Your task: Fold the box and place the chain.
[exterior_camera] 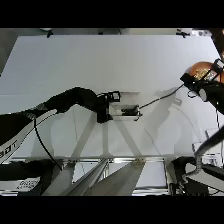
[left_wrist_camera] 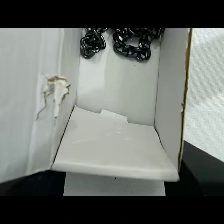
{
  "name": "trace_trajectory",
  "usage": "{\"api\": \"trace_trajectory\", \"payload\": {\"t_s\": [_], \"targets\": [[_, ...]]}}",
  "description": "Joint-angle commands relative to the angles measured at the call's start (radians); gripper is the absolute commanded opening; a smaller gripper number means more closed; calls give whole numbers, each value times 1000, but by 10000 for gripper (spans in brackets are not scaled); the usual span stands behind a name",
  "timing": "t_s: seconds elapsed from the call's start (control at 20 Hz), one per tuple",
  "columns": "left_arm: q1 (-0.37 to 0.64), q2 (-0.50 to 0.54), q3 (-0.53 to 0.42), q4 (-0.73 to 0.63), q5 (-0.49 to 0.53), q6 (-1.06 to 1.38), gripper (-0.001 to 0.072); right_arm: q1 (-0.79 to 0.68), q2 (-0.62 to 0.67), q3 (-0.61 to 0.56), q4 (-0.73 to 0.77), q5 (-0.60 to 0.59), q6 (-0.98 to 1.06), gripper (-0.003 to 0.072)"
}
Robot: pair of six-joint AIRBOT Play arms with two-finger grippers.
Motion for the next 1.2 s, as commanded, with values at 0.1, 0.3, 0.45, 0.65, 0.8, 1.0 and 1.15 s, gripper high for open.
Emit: {"api": "trace_trajectory", "payload": {"t_s": [0.1,0.3,0.45,0.65,0.8,1.0,1.15], "targets": [[0,-1,0,0,0,0,348,193,266,1,27,293,-254,12],[0,-1,0,0,0,0,348,353,452,1,107,353,-289,12],[0,-1,0,0,0,0,348,473,574,1,132,352,-320,13],[0,-1,0,0,0,0,348,603,728,2,138,352,-320,14],[0,-1,0,0,0,0,348,678,798,2,192,311,-357,14],[0,-1,0,0,0,0,348,770,826,6,258,179,-418,15],[0,-1,0,0,0,0,348,831,826,10,257,118,-451,15]]}}
